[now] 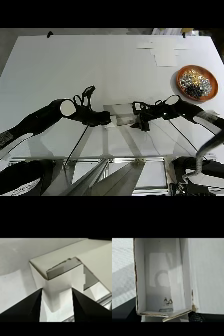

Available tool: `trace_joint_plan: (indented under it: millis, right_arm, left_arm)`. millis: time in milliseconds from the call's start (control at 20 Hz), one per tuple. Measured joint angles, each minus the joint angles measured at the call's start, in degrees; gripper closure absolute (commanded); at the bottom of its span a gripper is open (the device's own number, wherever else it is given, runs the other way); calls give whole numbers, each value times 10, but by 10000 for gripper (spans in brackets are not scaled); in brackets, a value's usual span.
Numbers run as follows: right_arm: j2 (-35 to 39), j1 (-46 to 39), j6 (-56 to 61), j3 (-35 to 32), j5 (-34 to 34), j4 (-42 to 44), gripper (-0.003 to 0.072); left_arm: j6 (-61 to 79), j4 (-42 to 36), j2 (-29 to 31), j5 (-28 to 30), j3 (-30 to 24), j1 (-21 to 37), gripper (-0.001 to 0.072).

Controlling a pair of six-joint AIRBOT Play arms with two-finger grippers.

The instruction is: Fold the box and place the chain.

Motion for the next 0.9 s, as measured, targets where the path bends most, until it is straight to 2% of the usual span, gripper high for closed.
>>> trace_joint_plan:
  millis: [400,500,900]
  right_arm:
    - [0,0,0,0,0,0,366]
    - [0,0,0,0,0,0,366]
    - [0,0,0,0,0,0,366]
  left_arm:
    - [-62,31,-5,-7,13,-2,304]
    - [-73,37,-11,-8,22,-3,342]
    - [-125,76,-34,-10,43,-9,342]
